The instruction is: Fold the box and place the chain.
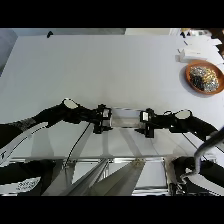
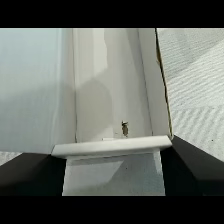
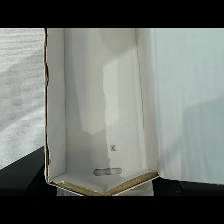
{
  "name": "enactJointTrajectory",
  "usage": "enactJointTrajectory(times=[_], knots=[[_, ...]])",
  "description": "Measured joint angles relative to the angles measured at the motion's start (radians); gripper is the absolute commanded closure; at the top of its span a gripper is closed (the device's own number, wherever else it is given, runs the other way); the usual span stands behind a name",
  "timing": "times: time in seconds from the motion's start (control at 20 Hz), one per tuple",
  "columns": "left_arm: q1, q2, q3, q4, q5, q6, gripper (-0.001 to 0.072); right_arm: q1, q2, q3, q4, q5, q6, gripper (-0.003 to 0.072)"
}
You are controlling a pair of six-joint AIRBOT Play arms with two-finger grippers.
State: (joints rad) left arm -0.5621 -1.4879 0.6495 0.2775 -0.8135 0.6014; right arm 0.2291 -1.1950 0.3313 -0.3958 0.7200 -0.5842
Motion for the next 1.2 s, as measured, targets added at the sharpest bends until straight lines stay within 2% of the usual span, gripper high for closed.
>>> enactJointTrajectory(times=[0.05, 0.1, 0.45, 0.65, 0.95, 1.1, 1.15, 1.2], knots=[[0.000, 0.000, 0.000, 0.000, 0.000, 0.000, 0.0569, 0.000, 0.000, 0.000, 0.000, 0.000, 0.001, 0.0211], [0.000, 0.000, 0.000, 0.000, 0.000, 0.000, 0.0569, 0.000, 0.000, 0.000, 0.000, -0.002, 0.008, -0.0023], [-0.001, -0.001, 0.000, -0.002, -0.001, -0.002, 0.0569, 0.000, 0.042, -0.001, -0.025, -0.012, 0.066, -0.0005], [-0.001, -0.001, 0.000, 0.000, -0.005, -0.002, 0.0569, 0.000, 0.111, 0.000, -0.138, -0.011, 0.197, -0.0005], [-0.001, -0.001, 0.000, 0.007, -0.016, 0.006, 0.0569, 0.000, 0.324, 0.000, -0.404, -0.035, 0.485, -0.0004], [-0.002, -0.001, 0.000, 0.006, -0.014, 0.004, 0.0569, 0.001, 0.459, 0.000, -0.529, 0.000, 0.652, 0.0000], [-0.002, -0.001, 0.000, 0.004, -0.014, 0.003, 0.0569, 0.000, 0.501, 0.000, -0.555, 0.007, 0.691, 0.0018], [-0.002, -0.001, 0.000, 0.003, -0.014, 0.002, 0.0569, 0.000, 0.542, 0.000, -0.562, 0.024, 0.724, 0.0095]])
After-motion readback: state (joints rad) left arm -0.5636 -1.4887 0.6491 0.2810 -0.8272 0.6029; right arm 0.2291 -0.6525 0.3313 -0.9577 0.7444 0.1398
